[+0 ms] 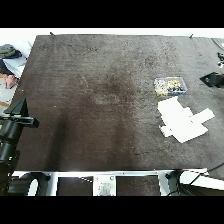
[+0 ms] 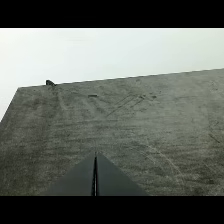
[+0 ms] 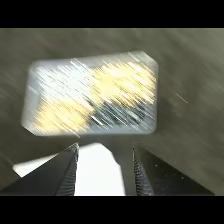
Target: Fold the box and place the chain.
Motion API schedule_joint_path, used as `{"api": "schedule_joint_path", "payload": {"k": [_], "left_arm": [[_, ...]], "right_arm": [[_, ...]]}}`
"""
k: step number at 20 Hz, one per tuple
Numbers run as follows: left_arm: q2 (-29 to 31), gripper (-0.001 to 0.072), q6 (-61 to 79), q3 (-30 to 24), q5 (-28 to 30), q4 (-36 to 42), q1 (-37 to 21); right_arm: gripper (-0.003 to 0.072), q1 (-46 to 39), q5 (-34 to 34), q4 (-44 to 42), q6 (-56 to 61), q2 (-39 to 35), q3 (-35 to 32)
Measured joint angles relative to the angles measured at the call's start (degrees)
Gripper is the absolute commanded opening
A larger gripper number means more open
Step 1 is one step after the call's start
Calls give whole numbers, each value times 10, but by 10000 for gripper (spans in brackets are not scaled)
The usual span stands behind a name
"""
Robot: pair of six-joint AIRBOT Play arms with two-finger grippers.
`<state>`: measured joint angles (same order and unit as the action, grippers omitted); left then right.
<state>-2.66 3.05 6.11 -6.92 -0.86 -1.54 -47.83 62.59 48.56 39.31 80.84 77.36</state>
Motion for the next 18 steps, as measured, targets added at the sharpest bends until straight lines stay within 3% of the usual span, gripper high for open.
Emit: {"api": "schedule_joint_path", "payload": {"k": [3, 6, 11, 18], "left_arm": [[0, 13, 0, 0, 0, 0, 0], [0, 14, 0, 0, 0, 0, 0], [0, 14, 0, 0, 0, 0, 0], [0, 13, 0, 0, -1, 0, 0]], "right_arm": [[397, -19, 89, 109, 36, 72, 101], [397, -26, 137, 190, 53, 127, 158], [397, -32, 181, 281, 40, 182, 187], [396, -33, 227, 318, 6, 220, 194]]}}
